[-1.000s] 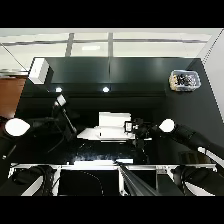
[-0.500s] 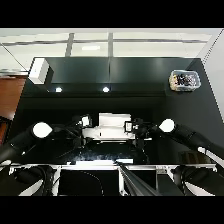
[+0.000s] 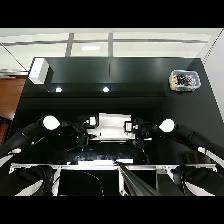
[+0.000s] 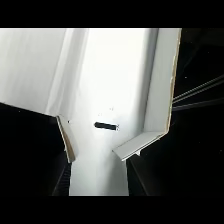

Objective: Fold the box and place the chain.

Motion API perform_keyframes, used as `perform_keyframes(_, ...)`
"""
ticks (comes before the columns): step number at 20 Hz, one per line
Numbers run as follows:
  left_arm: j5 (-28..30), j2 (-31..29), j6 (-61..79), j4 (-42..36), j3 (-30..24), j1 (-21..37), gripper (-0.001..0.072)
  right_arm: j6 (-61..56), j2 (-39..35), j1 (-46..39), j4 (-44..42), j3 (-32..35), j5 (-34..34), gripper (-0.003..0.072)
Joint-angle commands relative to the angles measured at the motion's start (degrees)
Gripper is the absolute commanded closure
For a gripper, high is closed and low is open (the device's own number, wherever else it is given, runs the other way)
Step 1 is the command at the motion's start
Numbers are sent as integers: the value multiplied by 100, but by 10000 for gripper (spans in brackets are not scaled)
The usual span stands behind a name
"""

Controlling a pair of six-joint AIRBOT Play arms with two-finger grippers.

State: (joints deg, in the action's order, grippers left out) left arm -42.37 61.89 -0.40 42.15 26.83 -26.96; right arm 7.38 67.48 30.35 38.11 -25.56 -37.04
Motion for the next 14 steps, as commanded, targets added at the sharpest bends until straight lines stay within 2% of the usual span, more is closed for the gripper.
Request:
perform_keyframes(1, -13, 50, 42, -149, 28, -17, 326, 0, 4, 0, -2, 0, -2, 231)
perform_keyframes(2, -11, 50, 44, -223, 28, -24, 363, 0, 4, 0, -2, 0, 0, 231)
perform_keyframes(4, -9, 50, 44, -258, 28, -98, 383, 0, 4, 0, -2, 0, -2, 232)
perform_keyframes(6, -7, 57, 44, -262, 28, -221, 495, 0, 4, 0, -2, 0, 0, 232)
perform_keyframes(9, 107, 144, 42, -348, 28, -393, 494, 0, 4, 0, -2, 0, 0, 232)
perform_keyframes(12, 343, 319, 212, -1093, 28, -446, 494, 0, 4, 0, -2, 0, 0, 232)
perform_keyframes(14, 343, 361, 411, -1290, 28, -446, 494, 0, 4, 0, -2, 0, 0, 231)
